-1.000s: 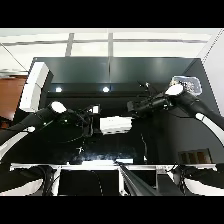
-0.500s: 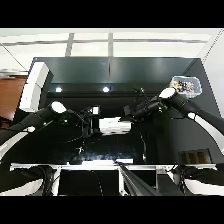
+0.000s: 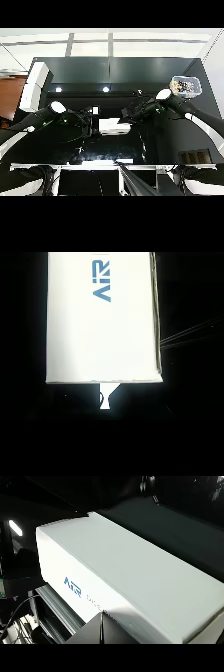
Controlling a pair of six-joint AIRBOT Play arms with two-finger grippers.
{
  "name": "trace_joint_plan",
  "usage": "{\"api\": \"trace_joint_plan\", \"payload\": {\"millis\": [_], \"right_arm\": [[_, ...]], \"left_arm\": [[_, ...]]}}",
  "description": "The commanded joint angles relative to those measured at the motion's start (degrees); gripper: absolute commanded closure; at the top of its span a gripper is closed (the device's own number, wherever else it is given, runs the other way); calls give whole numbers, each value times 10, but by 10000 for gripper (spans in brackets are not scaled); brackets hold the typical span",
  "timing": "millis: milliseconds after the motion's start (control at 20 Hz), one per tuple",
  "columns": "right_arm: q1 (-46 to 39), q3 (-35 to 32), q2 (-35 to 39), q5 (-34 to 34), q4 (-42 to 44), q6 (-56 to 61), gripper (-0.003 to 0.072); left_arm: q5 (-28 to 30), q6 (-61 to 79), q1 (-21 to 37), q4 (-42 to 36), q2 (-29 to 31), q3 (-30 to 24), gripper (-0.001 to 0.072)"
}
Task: Fold the box and place the chain.
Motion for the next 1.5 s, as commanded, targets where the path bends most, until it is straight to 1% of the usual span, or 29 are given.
{"api": "trace_joint_plan", "payload": {"millis": [0, 250, 350, 450, 500, 550, 700, 900, 1000, 1050, 1150, 1200, 1300, 1450], "right_arm": [[1, 0, -1, -15, -7, 2, 655], [1, 0, 0, -9, -10, 8, 655], [-5, 10, 5, 15, 0, 0, 655], [-19, 27, 25, 37, 19, -7, 655], [-31, 37, 41, 40, 25, -7, 655], [-45, 45, 57, 44, 26, -7, 655], [-97, 57, 101, 47, 25, -7, 654], [-174, 57, 141, 63, 25, -12, 654], [-209, 57, 156, 78, 25, -21, 654], [-224, 57, 161, 83, 25, -22, 655], [-239, 57, 165, 86, 23, -29, 655], [-242, 57, 165, 85, 20, -29, 654], [-242, 57, 165, 84, 10, -29, 654], [-242, 57, 165, 87, -3, -29, 654]], "left_arm": [[2, 0, 0, -2, 0, 0, 117], [2, 0, 0, -14, 0, 0, 117], [2, 0, 0, -14, 1, 0, 117], [2, -4, 0, -14, 8, 0, 116], [2, -10, 0, -14, 15, 0, 81], [2, -21, 0, -14, 25, 0, -11], [1, -73, 1, 4, 66, 0, -11], [-20, -176, 1, 80, 143, 0, -11], [-31, -232, 0, 82, 185, 1, -11], [-34, -266, 0, 81, 196, 2, -11], [-27, -283, -3, 71, 190, 8, -11], [-12, -283, -11, 72, 179, 15, -11], [21, -283, -42, 72, 147, 36, -11], [60, -289, -97, 74, 83, 71, -11]]}}
